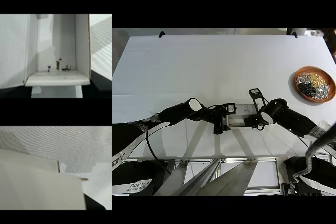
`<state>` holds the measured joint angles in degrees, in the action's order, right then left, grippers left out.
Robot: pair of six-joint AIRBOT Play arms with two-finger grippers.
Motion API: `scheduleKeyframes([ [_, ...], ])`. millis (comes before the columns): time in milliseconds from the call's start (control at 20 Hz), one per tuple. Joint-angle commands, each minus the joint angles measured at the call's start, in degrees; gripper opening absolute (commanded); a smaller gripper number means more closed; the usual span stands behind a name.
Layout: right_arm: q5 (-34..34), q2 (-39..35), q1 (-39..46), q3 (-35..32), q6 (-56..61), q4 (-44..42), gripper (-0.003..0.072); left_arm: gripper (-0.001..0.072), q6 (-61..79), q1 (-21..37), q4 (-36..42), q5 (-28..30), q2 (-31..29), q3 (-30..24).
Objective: Fold the box and place the chain.
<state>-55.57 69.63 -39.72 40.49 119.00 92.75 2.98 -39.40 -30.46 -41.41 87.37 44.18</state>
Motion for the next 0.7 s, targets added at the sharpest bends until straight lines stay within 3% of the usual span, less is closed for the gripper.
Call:
scheduleKeyframes([
  [0,0.8,0.0,0.0,-0.6,1.8,0.4,0.0295,0.0373,0.0,0.0,0.0,0.0,0.0,0.0],
  [450,5.8,0.1,0.0,-1.9,2.8,-1.9,0.0284,0.0373,0.0,0.0,0.0,0.0,0.0,0.0],
  [500,6.1,0.1,0.0,-1.9,2.7,-2.2,0.0196,0.0373,0.0,0.0,0.0,0.0,0.0,0.0],
  [650,5.9,0.1,0.0,-1.9,2.7,-2.2,0.0033,0.0373,0.0,0.0,0.0,0.0,0.0,0.0],
])
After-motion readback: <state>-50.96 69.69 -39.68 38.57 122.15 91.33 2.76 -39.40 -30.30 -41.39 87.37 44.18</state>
